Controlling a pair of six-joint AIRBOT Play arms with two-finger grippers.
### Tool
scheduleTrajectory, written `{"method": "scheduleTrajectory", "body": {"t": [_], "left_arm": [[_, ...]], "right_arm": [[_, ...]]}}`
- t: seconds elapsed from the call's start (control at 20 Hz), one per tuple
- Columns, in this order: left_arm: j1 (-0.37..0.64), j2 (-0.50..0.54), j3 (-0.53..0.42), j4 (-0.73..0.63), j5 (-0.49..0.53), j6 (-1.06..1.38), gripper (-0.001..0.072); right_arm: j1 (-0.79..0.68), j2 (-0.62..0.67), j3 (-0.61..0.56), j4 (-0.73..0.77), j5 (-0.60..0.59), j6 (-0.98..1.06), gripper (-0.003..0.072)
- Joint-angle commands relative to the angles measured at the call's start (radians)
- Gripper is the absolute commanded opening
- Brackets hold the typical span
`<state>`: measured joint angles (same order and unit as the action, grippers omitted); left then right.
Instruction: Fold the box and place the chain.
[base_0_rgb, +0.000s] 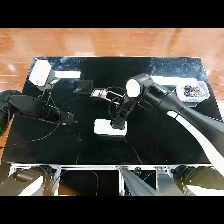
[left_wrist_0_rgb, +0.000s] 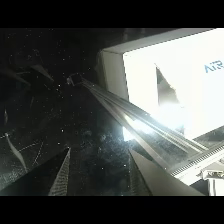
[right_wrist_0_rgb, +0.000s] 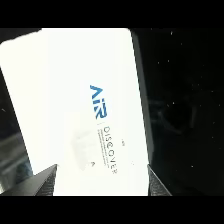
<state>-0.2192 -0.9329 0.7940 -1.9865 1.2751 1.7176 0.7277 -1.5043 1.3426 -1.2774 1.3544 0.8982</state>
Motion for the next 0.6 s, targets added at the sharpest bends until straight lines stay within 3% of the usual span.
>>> {"method": "scheduleTrajectory", "body": {"t": [0.0,0.15,0.55], "left_arm": [[0.002,-0.001,-0.001,0.016,0.001,0.006,0.0466],[0.021,-0.001,-0.001,0.074,0.018,-0.001,0.0466],[0.179,0.0,-0.001,0.075,0.044,0.024,0.0466]], "right_arm": [[0.048,-0.001,0.001,-0.095,-0.018,0.015,0.0706],[0.064,0.0,0.001,-0.096,-0.026,0.014,0.0706],[0.085,0.0,0.001,-0.095,0.029,0.015,0.0709]]}}
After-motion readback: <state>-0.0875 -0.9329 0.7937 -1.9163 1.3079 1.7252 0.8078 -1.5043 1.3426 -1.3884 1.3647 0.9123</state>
